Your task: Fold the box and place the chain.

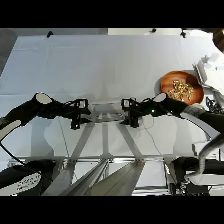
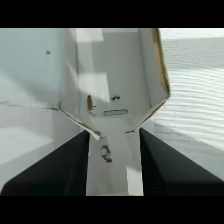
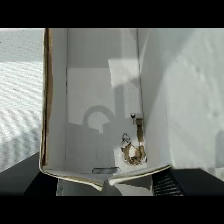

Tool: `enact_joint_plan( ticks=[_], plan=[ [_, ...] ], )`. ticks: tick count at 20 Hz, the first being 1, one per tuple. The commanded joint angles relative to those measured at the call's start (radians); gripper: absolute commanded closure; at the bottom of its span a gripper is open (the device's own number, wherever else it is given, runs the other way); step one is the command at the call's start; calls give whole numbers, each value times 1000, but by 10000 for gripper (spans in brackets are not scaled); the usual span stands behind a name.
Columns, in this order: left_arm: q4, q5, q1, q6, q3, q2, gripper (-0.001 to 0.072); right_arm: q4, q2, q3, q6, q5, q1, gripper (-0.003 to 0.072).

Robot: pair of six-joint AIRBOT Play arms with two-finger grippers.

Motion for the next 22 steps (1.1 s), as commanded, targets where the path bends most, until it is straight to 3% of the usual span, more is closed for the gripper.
enact_joint_plan(
  ticks=[1,11,14,22],
  plan=[
    [-5,30,-1,4,-1,-1,393,0,0,1,0,0,0,165],
    [-39,21,-26,14,-1,-1,397,0,0,1,0,0,0,165],
    [-38,37,-32,23,-1,-1,488,0,0,1,0,0,0,165],
    [-79,50,-32,23,-1,-1,508,0,0,1,0,0,0,165]
  ],
)
